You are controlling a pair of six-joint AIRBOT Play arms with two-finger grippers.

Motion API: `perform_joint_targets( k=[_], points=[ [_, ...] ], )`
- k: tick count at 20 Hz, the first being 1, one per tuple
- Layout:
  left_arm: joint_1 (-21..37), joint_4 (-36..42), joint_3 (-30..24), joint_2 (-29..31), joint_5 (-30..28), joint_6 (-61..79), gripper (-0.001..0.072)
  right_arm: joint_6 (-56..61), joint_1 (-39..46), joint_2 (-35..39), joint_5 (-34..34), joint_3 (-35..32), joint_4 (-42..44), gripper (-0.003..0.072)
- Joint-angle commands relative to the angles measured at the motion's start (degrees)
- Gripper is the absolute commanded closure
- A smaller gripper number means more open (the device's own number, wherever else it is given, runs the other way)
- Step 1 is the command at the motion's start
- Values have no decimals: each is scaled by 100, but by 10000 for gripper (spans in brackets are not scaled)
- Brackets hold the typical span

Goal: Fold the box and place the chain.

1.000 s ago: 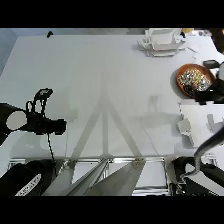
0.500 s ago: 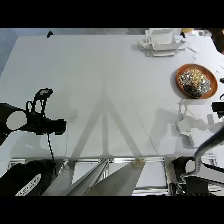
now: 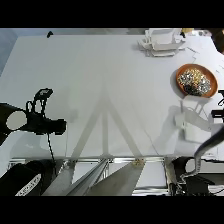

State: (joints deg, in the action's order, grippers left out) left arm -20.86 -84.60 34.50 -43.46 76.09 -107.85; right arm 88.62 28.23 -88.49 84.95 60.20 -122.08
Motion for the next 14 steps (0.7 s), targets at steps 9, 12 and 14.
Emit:
perform_joint_targets(
  k=[9, 12, 14],
  points=[
    [4, -2, -2, -2, 0, 0, 203, -363, -1908, 1572, -33, -546, 2728, 670],
    [4, -2, -2, -2, 0, 0, 203, -317, -2699, 2594, -966, -1392, 3963, 670],
    [4, -2, -2, -2, 0, 0, 203, -295, -3362, 3220, -1523, -1937, 4800, 669]
  ],
)
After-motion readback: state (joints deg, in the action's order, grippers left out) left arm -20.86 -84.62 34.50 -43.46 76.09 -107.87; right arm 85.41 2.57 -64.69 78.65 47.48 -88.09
